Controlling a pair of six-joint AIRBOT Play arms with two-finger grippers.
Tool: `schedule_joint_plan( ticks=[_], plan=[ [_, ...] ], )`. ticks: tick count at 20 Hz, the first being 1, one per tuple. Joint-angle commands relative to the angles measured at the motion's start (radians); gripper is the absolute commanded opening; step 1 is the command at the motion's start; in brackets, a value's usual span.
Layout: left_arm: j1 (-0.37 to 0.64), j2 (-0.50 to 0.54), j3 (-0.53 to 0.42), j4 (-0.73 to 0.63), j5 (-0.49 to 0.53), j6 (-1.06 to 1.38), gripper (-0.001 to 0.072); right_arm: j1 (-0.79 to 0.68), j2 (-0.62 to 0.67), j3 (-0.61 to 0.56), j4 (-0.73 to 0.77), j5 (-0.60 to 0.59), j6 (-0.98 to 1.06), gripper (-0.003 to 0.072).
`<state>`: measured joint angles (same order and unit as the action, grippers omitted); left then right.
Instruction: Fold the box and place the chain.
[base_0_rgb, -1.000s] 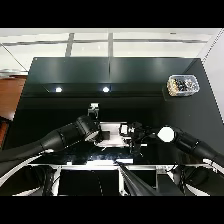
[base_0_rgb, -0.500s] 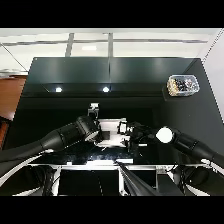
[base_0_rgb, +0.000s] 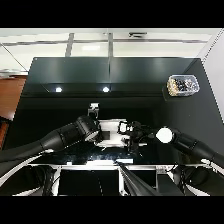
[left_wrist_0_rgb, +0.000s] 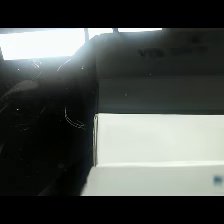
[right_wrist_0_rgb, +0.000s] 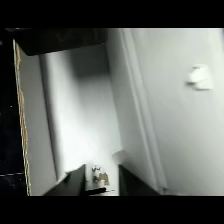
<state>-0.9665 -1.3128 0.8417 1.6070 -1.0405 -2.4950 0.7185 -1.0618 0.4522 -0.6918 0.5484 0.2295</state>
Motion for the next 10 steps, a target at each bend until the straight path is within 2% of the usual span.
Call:
schedule_joint_plan(
  ticks=[1, 5, 10],
  plan=[
    [0.001, -0.001, 0.0, 0.0, 0.0, 0.0, 0.0029, -0.001, 0.002, 0.002, -0.001, 0.001, 0.005, 0.0016],
    [0.001, -0.001, 0.0, 0.0, -0.001, 0.0, 0.0029, -0.056, 0.055, 0.002, -0.017, 0.052, 0.132, 0.0025],
    [0.001, -0.001, 0.0, 0.0, 0.0, 0.0, 0.0028, -0.29, 0.206, 0.002, -0.133, 0.208, 0.32, 0.0025]
  ],
)
